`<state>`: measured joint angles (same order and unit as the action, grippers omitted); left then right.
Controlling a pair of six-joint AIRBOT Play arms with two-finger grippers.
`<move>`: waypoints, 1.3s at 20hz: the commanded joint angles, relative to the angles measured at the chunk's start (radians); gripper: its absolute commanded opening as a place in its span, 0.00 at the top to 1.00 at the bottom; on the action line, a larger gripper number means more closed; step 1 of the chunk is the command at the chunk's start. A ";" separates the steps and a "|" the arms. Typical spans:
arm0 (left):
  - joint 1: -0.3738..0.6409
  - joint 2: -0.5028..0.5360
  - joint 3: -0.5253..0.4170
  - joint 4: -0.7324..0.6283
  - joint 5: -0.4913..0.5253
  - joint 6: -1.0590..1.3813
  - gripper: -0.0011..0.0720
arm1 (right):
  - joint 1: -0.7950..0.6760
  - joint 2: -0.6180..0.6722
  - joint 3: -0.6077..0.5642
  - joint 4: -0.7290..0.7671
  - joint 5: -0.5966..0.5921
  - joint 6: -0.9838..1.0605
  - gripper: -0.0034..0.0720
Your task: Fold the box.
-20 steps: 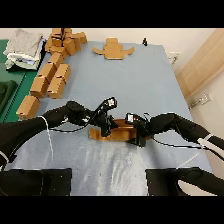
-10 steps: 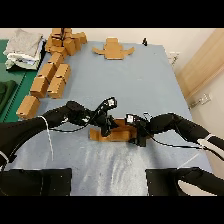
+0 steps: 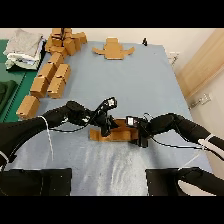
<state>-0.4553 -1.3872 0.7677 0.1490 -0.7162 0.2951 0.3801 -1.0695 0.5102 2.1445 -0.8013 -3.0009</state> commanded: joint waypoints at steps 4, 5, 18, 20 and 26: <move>0.000 -0.001 0.000 0.000 0.000 0.000 0.97 | 0.000 0.016 0.002 0.018 0.007 0.001 0.00; 0.000 -0.001 0.000 0.000 0.000 0.000 0.97 | 0.000 0.015 0.002 0.018 0.008 0.001 0.00; 0.000 -0.001 0.000 0.000 0.000 0.000 0.97 | 0.000 -0.016 0.000 0.025 0.041 0.001 0.17; 0.000 -0.001 0.000 0.000 0.000 0.000 0.97 | 0.000 -0.016 0.000 0.025 0.040 0.001 0.17; 0.000 -0.001 0.000 0.000 0.000 0.000 0.97 | 0.000 -0.016 0.000 0.025 0.040 0.000 0.17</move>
<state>-0.4553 -1.3872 0.7677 0.1493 -0.7162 0.2947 0.3801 -1.0855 0.5106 2.1693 -0.7620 -3.0005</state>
